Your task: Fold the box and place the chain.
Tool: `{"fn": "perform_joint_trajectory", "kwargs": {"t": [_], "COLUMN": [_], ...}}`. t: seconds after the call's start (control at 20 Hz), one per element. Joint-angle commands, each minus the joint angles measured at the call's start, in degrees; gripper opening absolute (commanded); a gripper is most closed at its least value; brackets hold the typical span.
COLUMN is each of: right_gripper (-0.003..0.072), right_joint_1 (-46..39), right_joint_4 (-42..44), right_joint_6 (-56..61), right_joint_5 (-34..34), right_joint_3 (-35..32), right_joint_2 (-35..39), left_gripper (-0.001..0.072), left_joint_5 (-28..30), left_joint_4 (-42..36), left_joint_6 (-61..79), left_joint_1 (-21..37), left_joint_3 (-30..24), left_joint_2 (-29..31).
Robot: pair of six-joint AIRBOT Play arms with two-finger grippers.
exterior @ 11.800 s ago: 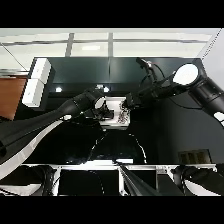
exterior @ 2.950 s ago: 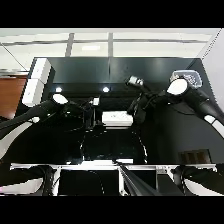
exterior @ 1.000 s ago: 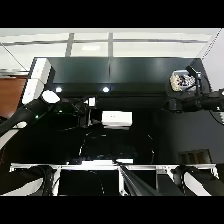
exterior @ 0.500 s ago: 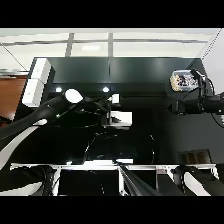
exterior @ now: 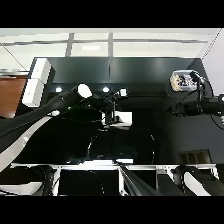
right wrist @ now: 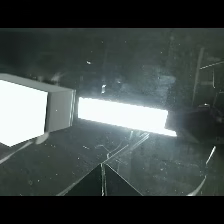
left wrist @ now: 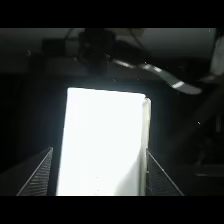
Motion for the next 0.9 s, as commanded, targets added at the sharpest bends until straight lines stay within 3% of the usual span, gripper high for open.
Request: {"fn": "perform_joint_trajectory", "kwargs": {"t": [0.0,0.85], "right_gripper": [0.0015,0.0015], "right_joint_1": [0.0,0.0], "right_joint_4": [0.0,0.0], "right_joint_6": [-0.2,-0.2], "right_joint_5": [-0.2,-1.2], "right_joint_3": [0.0,0.0], "right_joint_2": [0.0,0.0], "left_gripper": [0.0706,0.0711], "left_joint_5": [-1.5,-3.0], "left_joint_4": [1.0,2.3], "left_joint_6": [-1.7,2.1], "left_joint_1": [-0.1,-1.7], "left_joint_3": [0.4,0.4], "left_joint_2": [-0.4,-1.6]}}
